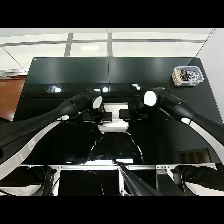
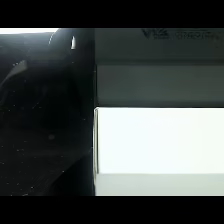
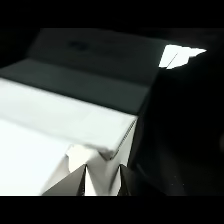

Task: Fold the box and place the chain.

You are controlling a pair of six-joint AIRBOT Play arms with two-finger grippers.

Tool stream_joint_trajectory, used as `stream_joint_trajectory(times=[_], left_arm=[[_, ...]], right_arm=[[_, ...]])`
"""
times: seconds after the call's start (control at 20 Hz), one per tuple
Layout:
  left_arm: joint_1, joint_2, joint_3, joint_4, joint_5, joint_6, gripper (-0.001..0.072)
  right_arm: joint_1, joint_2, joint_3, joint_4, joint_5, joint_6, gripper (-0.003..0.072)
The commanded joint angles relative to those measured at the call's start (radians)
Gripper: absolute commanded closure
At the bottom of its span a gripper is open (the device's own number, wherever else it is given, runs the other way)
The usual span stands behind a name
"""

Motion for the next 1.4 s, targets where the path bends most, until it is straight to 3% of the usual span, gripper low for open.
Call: stream_joint_trajectory(times=[0.0,0.15,0.9,0.95,1.0,1.25,1.3,1.35], left_arm=[[0.000,0.001,0.001,0.000,-0.002,0.002,0.0680],[0.000,0.001,0.001,0.000,-0.001,0.002,0.0680],[0.000,0.001,0.001,0.000,-0.001,0.002,0.0680],[0.000,0.001,0.001,0.000,-0.001,0.002,0.0680],[0.000,0.001,0.001,0.000,-0.001,0.002,0.0680],[0.000,0.001,0.001,0.000,-0.001,0.002,0.0680],[0.000,0.001,0.001,0.000,-0.001,0.002,0.0680],[0.000,0.001,0.001,0.000,-0.001,0.002,0.0680]], right_arm=[[0.066,-0.042,0.051,-0.201,0.044,0.213,0.0452],[0.114,-0.060,0.065,-0.294,0.069,0.307,0.0452],[0.135,-0.126,0.065,-0.292,0.086,0.344,0.0458],[0.135,-0.126,0.065,-0.292,0.087,0.344,0.0535],[0.135,-0.126,0.065,-0.292,0.088,0.344,0.0667],[0.135,-0.120,0.066,-0.273,0.093,0.344,0.0658],[0.134,-0.117,0.071,-0.274,0.097,0.343,0.0535],[0.134,-0.117,0.077,-0.269,0.095,0.340,0.0476]])
